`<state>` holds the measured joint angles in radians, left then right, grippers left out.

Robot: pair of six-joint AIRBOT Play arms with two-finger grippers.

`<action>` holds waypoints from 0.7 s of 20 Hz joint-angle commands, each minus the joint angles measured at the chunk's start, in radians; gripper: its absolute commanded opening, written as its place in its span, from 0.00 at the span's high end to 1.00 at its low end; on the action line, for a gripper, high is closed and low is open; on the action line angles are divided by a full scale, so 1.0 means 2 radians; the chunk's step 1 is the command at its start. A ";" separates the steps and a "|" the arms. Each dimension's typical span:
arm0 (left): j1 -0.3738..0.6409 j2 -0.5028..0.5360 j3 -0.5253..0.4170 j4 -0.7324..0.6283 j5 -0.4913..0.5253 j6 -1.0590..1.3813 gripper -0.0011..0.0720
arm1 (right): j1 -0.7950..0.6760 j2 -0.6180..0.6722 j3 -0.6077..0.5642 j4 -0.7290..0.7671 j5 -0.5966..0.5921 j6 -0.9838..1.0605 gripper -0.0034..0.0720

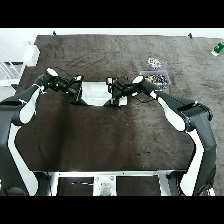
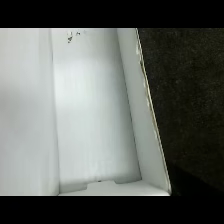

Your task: Fold the box and place the chain.

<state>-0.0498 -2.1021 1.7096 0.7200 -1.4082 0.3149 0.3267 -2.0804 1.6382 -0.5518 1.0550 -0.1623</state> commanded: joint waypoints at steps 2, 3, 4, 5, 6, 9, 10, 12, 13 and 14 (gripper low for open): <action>0.000 0.000 0.000 -0.001 0.006 0.000 0.22 | 0.000 0.004 0.001 -0.031 0.000 -0.016 0.00; 0.000 0.000 0.000 -0.001 0.006 0.000 0.23 | 0.000 0.008 0.001 -0.047 0.000 -0.015 0.00; 0.000 0.000 0.000 -0.001 0.006 0.000 0.23 | -0.002 0.012 0.001 -0.061 0.000 -0.014 0.00; 0.000 0.000 0.000 -0.001 0.006 0.000 0.23 | -0.006 0.018 0.001 -0.065 0.000 -0.014 0.00; 0.000 0.000 0.000 -0.001 0.006 0.000 0.23 | -0.011 0.025 0.001 -0.065 0.000 -0.014 0.00; 0.000 0.000 0.000 -0.001 0.006 0.000 0.22 | -0.029 0.051 0.001 -0.075 0.001 -0.003 0.00; 0.000 0.000 0.000 -0.001 0.006 0.000 0.23 | -0.036 0.060 0.001 -0.089 0.001 0.010 0.00; 0.000 0.000 0.000 -0.001 0.006 0.000 0.22 | -0.050 0.076 0.001 -0.127 0.001 0.042 0.00; 0.000 0.000 0.000 -0.001 0.006 0.000 0.22 | -0.057 0.082 0.001 -0.137 0.001 0.056 0.00; 0.000 0.000 0.000 -0.001 0.006 0.000 0.23 | -0.062 0.087 0.001 -0.137 0.005 0.067 0.00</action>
